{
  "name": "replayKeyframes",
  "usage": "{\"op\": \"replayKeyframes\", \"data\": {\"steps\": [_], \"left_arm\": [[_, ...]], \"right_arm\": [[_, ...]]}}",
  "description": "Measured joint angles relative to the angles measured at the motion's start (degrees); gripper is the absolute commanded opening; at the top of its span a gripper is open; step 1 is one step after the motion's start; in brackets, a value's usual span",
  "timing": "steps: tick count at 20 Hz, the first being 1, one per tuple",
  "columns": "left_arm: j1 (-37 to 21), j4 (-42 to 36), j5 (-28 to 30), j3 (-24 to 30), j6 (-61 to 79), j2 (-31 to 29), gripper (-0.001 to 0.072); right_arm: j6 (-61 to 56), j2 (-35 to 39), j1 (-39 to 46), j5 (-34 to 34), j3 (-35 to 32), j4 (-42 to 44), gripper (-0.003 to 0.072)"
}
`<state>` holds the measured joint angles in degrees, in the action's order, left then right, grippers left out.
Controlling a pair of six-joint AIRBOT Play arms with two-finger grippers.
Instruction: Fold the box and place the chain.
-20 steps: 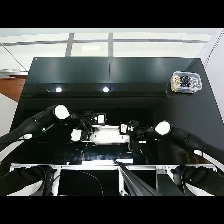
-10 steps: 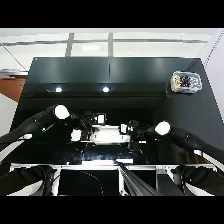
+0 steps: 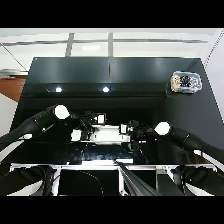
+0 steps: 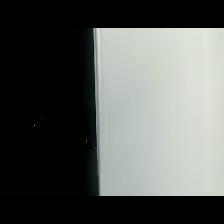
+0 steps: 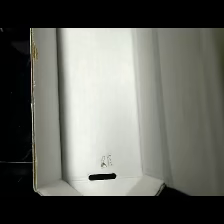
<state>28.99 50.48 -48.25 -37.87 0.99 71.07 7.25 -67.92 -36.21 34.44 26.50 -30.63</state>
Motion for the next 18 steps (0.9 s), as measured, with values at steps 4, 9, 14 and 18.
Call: {"op": "replayKeyframes", "data": {"steps": [4,9,14,18], "left_arm": [[0.0,-0.1,0.0,0.0,0.0,0.0,0.0030],[0.0,-0.4,-0.3,0.0,0.0,0.0,0.0035],[0.0,-0.6,-0.4,0.0,-1.4,0.0,0.0313],[0.0,-0.3,-0.4,-0.4,-2.7,-0.6,0.0468]], "right_arm": [[-0.2,0.0,0.0,0.0,0.0,-0.1,0.0471],[-0.4,0.0,-0.5,-0.2,0.0,-0.7,0.0471],[-1.0,-0.1,-0.9,-0.7,0.0,-1.2,0.0470],[-1.3,-0.1,-1.0,-1.0,0.0,-1.4,0.0470]]}}
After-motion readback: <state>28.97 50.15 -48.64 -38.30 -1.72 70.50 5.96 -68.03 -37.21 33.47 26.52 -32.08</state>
